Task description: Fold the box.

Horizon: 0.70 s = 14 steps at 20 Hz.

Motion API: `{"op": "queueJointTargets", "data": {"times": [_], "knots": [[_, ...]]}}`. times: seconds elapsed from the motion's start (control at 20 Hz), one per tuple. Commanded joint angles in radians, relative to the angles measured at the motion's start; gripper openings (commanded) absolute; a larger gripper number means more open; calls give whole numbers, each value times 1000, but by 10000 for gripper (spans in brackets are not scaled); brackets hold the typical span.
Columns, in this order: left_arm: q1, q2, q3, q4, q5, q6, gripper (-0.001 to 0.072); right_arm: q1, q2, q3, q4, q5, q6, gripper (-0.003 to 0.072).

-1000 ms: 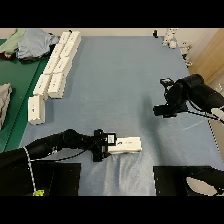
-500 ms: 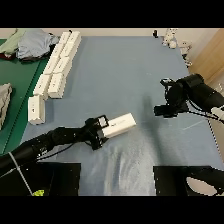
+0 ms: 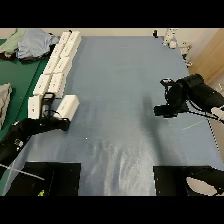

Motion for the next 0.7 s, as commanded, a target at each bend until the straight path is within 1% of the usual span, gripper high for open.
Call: {"op": "queueJointTargets", "data": {"times": [0.0, 0.15, 0.3, 0.4, 0.55, 0.65], "knots": [[209, 9, 0, 50, -60, -99, 521, 0, -1, 1, 0, 0, 0, 18], [239, 9, 0, 62, -52, -95, 521, 0, -1, 1, 0, 0, 0, 19], [239, -3, 0, 95, 14, -92, 521, 0, -1, 1, 0, 0, 0, 18], [237, -28, 0, 94, 60, -68, 521, 0, -1, 1, 0, 0, 0, 19], [222, -77, 0, 94, 69, -33, 521, 0, -1, 1, 0, 0, 0, 19], [193, -109, 0, 94, 80, 13, 521, 0, -1, 1, 0, 0, 0, 18]]}}
